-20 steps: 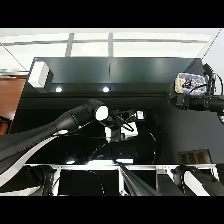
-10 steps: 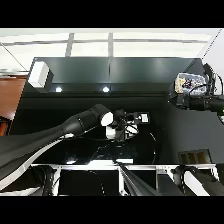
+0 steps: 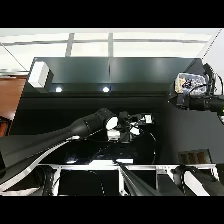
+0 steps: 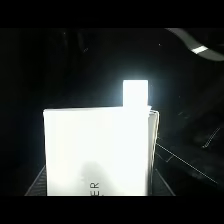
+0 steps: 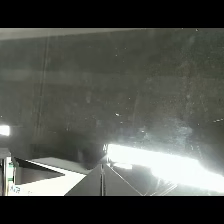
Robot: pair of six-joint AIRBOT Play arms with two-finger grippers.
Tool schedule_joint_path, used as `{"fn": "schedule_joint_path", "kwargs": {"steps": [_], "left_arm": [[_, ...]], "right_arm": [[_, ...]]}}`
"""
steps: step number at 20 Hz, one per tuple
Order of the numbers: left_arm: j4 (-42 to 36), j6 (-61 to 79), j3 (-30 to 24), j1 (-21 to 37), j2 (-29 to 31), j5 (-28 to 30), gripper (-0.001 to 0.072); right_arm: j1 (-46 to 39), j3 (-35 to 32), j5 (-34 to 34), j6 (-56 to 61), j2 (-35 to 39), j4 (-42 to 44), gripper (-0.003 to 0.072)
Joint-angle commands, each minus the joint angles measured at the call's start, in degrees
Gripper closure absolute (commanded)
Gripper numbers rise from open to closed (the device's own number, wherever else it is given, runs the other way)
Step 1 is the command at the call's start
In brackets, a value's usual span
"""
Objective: Fold the box and place the chain.
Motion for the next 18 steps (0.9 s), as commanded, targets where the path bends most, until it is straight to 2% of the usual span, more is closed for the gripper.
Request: {"fn": "schedule_joint_path", "kwargs": {"steps": [1, 5, 8, 11, 14, 18], "left_arm": [[4.4, -5.4, 1.7, 1.7, 1.1, -1.4, 0.0494], [9.5, -14.1, 2.7, 11.2, 6.2, -10.3, 0.0494], [16.7, -24.4, 2.7, 23.1, 10.2, -20.4, 0.0485], [20.3, -33.4, 2.4, 38.8, 12.3, -31.8, 0.0485], [19.7, -36.9, -0.2, 55.0, 13.5, -33.0, 0.0484], [19.8, -39.9, -1.9, 70.4, 13.5, -33.5, 0.0484]], "right_arm": [[0.0, 0.0, 0.1, 0.0, 0.0, 0.0, 0.0674], [0.0, 0.0, 0.1, 0.0, 0.0, 0.0, 0.0674], [0.0, 0.0, 0.0, 0.0, 0.0, 0.0, 0.0674], [0.0, 0.0, 0.0, 0.0, 0.0, 0.0, 0.0675], [0.0, 0.0, 0.0, 0.1, 0.0, 0.0, 0.0674], [0.0, 0.0, 0.0, 0.0, 0.0, 0.0, 0.0674]]}}
